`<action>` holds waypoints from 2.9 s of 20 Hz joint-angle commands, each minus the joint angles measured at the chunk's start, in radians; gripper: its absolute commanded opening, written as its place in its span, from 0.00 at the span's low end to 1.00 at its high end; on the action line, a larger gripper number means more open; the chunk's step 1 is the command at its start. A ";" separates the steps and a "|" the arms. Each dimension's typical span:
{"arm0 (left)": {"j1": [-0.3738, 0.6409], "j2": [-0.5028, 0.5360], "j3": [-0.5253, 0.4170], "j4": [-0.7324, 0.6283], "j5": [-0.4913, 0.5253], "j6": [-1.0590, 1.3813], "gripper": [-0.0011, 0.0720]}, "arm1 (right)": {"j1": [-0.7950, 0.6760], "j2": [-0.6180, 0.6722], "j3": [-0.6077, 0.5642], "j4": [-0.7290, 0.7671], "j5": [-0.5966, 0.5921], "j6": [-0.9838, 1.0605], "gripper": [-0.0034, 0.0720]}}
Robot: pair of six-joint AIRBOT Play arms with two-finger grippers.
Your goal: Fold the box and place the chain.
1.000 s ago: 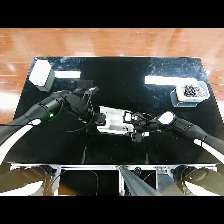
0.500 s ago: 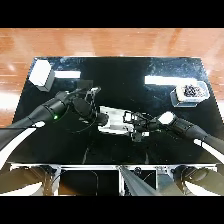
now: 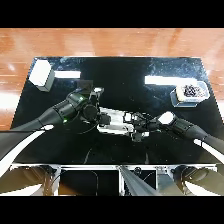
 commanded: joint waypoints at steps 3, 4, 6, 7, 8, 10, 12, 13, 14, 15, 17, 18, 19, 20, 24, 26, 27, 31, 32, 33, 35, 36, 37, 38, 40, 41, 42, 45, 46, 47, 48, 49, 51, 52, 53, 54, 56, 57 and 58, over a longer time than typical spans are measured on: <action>-0.011 -0.013 0.003 0.021 -0.011 -0.042 0.49 | 0.001 0.000 0.000 0.000 0.000 0.000 0.62; -0.011 -0.015 0.003 0.021 -0.010 -0.044 0.49 | 0.000 0.000 0.000 0.000 0.000 0.000 0.62; -0.012 -0.023 0.003 0.021 -0.008 -0.047 0.49 | 0.000 0.000 0.000 0.000 0.000 0.000 0.62; -0.012 -0.027 0.003 0.021 -0.006 -0.047 0.49 | 0.000 0.000 0.000 0.000 0.000 0.000 0.62; -0.012 -0.032 0.004 0.020 -0.005 -0.048 0.49 | 0.001 0.000 0.000 0.000 0.000 0.000 0.62; -0.012 -0.043 0.009 0.021 0.000 -0.047 0.49 | 0.000 0.000 0.000 0.000 0.000 0.000 0.62; -0.012 -0.056 0.013 0.019 0.000 -0.047 0.49 | 0.000 0.000 0.000 0.000 0.000 0.000 0.62; -0.012 -0.063 0.013 0.017 0.000 -0.047 0.49 | 0.000 0.000 0.000 0.000 0.000 0.000 0.62; -0.012 -0.068 0.013 0.017 0.000 -0.047 0.49 | 0.000 0.000 0.000 0.000 0.000 0.000 0.62; -0.012 -0.069 0.013 0.017 0.000 -0.047 0.49 | 0.000 0.000 0.000 0.000 0.000 0.000 0.62; -0.012 -0.070 0.014 0.016 -0.003 -0.047 0.49 | 0.000 0.000 0.000 0.000 0.000 0.000 0.62; -0.011 -0.070 0.014 0.013 -0.003 -0.047 0.49 | 0.000 0.000 0.000 0.000 0.000 0.000 0.62; -0.011 -0.070 0.014 0.013 -0.003 -0.047 0.47 | 0.000 0.000 0.000 0.000 0.000 0.000 0.62; -0.011 -0.070 0.014 0.012 -0.003 -0.047 0.40 | 0.000 0.000 0.000 0.000 0.000 0.000 0.62; -0.011 -0.070 0.014 -0.006 -0.008 -0.043 0.27 | 0.000 0.000 0.000 0.000 0.000 0.000 0.62; -0.011 -0.070 0.014 -0.030 -0.009 -0.008 0.04 | 0.001 0.000 0.000 0.000 0.000 0.000 0.62; -0.011 -0.070 0.014 -0.043 -0.009 -0.002 0.04 | 0.000 0.000 0.000 0.000 0.000 0.000 0.62; -0.011 -0.069 0.014 -0.065 -0.008 -0.002 0.27 | 0.001 0.000 0.000 0.000 0.000 0.000 0.62; -0.011 -0.069 0.020 -0.065 0.001 -0.002 0.39 | 0.000 0.000 0.000 0.000 0.000 0.000 0.62; -0.011 -0.069 0.031 -0.060 0.019 -0.002 0.39 | 0.000 0.000 0.000 0.000 0.000 0.000 0.62; -0.011 -0.069 0.068 -0.007 0.080 -0.006 0.46 | 0.000 0.000 0.000 0.000 0.000 0.000 0.62; -0.010 -0.069 0.087 0.013 0.105 -0.010 0.46 | 0.000 0.000 0.000 0.000 0.000 0.000 0.62; -0.011 -0.069 0.103 0.028 0.119 -0.014 0.52 | 0.000 0.000 0.000 0.000 0.000 0.000 0.62; -0.011 -0.069 0.112 0.036 0.125 -0.021 0.54 | 0.000 0.000 0.000 0.000 0.000 0.000 0.62; -0.011 -0.071 0.111 0.040 0.122 -0.023 0.54 | 0.000 0.000 0.000 0.000 0.000 0.000 0.62; -0.011 -0.071 0.111 0.050 0.122 -0.034 0.54 | 0.000 0.000 0.000 0.000 0.000 0.000 0.62; -0.011 -0.071 0.111 0.061 0.122 -0.046 0.54 | 0.000 0.000 0.000 0.000 0.000 0.000 0.62; -0.011 -0.071 0.111 0.082 0.122 -0.051 0.54 | 0.000 0.000 0.000 0.000 0.000 0.000 0.62; -0.011 -0.072 0.111 0.090 0.122 -0.059 0.54 | 0.001 0.000 0.000 0.000 0.000 0.000 0.62; -0.011 -0.074 0.111 0.103 0.127 -0.076 0.54 | 0.000 0.000 0.000 0.000 0.000 0.000 0.62; -0.011 -0.079 0.111 0.105 0.130 -0.078 0.54 | 0.000 0.000 0.000 0.000 0.000 0.000 0.62; -0.011 -0.084 0.110 0.098 0.130 -0.086 0.54 | 0.000 0.000 0.000 0.000 0.000 0.000 0.62; -0.027 -0.100 0.110 0.096 0.128 -0.101 0.54 | 0.000 0.000 0.000 0.000 0.000 0.000 0.62; -0.037 -0.108 0.110 0.097 0.128 -0.104 0.54 | 0.000 0.000 0.000 0.000 0.000 0.000 0.62; -0.046 -0.117 0.110 0.097 0.128 -0.115 0.54 | 0.001 0.000 0.000 0.000 0.000 0.000 0.62; -0.048 -0.126 0.110 0.093 0.128 -0.123 0.53 | 0.000 0.000 0.000 0.000 0.000 0.000 0.62; -0.046 -0.145 0.111 0.084 0.129 -0.124 0.42 | 0.001 0.000 0.000 0.000 0.000 0.000 0.62; -0.046 -0.151 0.110 0.073 0.129 -0.123 0.42 | 0.000 0.000 0.000 0.000 0.000 0.000 0.62; -0.046 -0.155 0.110 0.060 0.128 -0.123 0.42 | 0.000 0.000 0.000 0.000 0.000 0.000 0.62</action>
